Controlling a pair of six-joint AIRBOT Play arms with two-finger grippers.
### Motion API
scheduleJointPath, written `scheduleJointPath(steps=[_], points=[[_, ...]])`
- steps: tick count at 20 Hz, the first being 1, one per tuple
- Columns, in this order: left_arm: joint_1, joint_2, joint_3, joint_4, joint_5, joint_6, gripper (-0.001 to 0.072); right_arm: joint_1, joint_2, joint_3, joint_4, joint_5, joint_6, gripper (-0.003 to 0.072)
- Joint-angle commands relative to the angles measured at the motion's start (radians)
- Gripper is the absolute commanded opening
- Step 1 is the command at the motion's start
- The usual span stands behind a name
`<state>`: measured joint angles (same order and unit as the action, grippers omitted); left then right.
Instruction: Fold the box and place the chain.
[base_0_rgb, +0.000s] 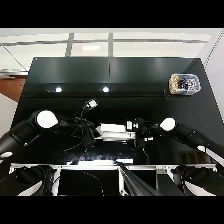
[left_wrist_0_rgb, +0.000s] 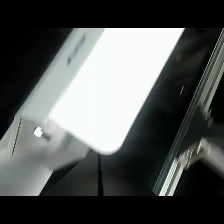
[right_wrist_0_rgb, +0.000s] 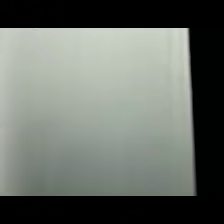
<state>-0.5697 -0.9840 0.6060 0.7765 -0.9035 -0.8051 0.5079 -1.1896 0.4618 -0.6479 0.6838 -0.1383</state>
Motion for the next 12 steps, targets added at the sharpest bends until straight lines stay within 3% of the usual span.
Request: scheduleJointPath(steps=[1, 3, 5, 12], points=[[-0.067, -0.001, -0.047, -0.190, 0.327, -0.021, 0.0027, 0.001, -0.001, -0.001, 0.000, 0.000, 0.000, 0.0532], [-0.096, -0.018, -0.049, -0.192, 0.492, -0.021, 0.0027, 0.001, -0.001, -0.001, 0.000, 0.000, 0.000, 0.0532], [-0.112, -0.046, -0.049, -0.214, 0.596, -0.021, 0.0027, 0.001, -0.001, -0.001, 0.001, 0.000, 0.000, 0.0532], [-0.115, -0.154, -0.049, -0.215, 0.628, -0.021, 0.0027, 0.001, -0.001, -0.001, 0.000, 0.000, 0.000, 0.0532]])
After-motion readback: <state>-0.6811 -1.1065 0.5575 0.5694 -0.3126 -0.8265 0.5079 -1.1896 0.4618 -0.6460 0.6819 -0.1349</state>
